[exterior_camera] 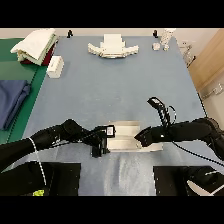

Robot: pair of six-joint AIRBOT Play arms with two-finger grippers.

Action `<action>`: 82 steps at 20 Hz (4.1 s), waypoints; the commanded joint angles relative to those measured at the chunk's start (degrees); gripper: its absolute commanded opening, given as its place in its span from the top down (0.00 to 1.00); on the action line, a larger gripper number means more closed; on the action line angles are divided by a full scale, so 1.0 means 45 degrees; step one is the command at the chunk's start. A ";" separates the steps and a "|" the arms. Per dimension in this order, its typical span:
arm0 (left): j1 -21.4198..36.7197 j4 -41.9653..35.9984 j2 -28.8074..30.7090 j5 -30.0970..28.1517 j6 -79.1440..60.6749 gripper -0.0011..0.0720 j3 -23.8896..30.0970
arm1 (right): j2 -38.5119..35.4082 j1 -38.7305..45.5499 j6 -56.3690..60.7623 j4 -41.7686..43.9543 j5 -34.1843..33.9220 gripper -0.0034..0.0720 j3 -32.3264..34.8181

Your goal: Fold the box.

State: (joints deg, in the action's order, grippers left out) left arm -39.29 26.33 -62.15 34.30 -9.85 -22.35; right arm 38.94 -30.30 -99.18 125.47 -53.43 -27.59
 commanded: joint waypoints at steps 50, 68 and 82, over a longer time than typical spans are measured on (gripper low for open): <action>0.0010 0.0860 -0.0005 -0.0291 -0.0034 0.34 -0.0005 | 0.0015 -0.0170 -0.0588 -0.4609 -0.3220 0.95 -0.1273; 0.0010 0.0860 -0.0005 -0.0287 -0.0034 0.34 -0.0005 | 0.0544 -0.0189 -1.3770 -0.2336 0.1156 0.15 0.1593; 0.0005 0.0860 -0.0005 -0.0287 -0.0034 0.34 -0.0005 | 0.0869 -0.0869 -1.4761 -0.0743 0.1209 0.91 0.1574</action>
State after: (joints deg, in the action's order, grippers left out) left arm -39.29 30.24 -62.17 33.01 -10.04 -22.35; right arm 42.70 -32.82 -165.31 121.36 -47.86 -20.47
